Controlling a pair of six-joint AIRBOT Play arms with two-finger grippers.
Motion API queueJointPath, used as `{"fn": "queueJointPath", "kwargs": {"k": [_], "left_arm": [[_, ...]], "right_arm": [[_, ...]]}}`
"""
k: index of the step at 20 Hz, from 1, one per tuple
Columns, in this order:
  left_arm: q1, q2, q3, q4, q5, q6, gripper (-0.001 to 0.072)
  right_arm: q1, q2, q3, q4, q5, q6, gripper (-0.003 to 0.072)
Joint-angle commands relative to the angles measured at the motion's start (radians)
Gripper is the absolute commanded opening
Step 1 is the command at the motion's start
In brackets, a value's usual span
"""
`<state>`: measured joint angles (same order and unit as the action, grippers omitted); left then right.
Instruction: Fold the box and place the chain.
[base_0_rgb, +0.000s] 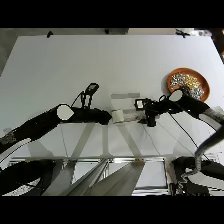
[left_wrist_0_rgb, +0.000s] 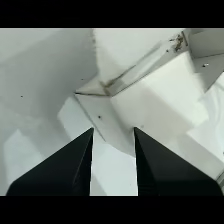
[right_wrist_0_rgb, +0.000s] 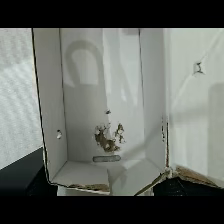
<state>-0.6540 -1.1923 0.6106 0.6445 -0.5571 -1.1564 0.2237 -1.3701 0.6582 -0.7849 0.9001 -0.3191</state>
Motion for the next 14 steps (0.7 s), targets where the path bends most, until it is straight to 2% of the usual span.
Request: {"fn": "queueJointPath", "kwargs": {"k": [1,4,6,10,14], "left_arm": [[0.0,0.011,0.001,0.003,-0.004,-0.024,0.0288],[0.0,0.01,0.001,0.004,-0.003,-0.023,0.0292],[-0.002,0.006,0.001,0.004,-0.002,-0.026,0.0408],[-0.018,-0.025,0.01,0.102,0.005,-0.146,0.0411],[-0.053,-0.053,0.083,0.243,-0.003,-0.311,0.0434]], "right_arm": [[-0.001,0.001,0.0,0.0,0.001,0.0,0.0508],[-0.001,0.001,0.0,0.0,0.001,0.0,0.0508],[0.0,0.001,0.0,0.0,0.001,0.0,0.0508],[-0.001,0.001,0.0,0.0,0.001,0.0,0.0508],[0.0,0.001,0.0,0.0,0.001,0.0,0.0508]]}}
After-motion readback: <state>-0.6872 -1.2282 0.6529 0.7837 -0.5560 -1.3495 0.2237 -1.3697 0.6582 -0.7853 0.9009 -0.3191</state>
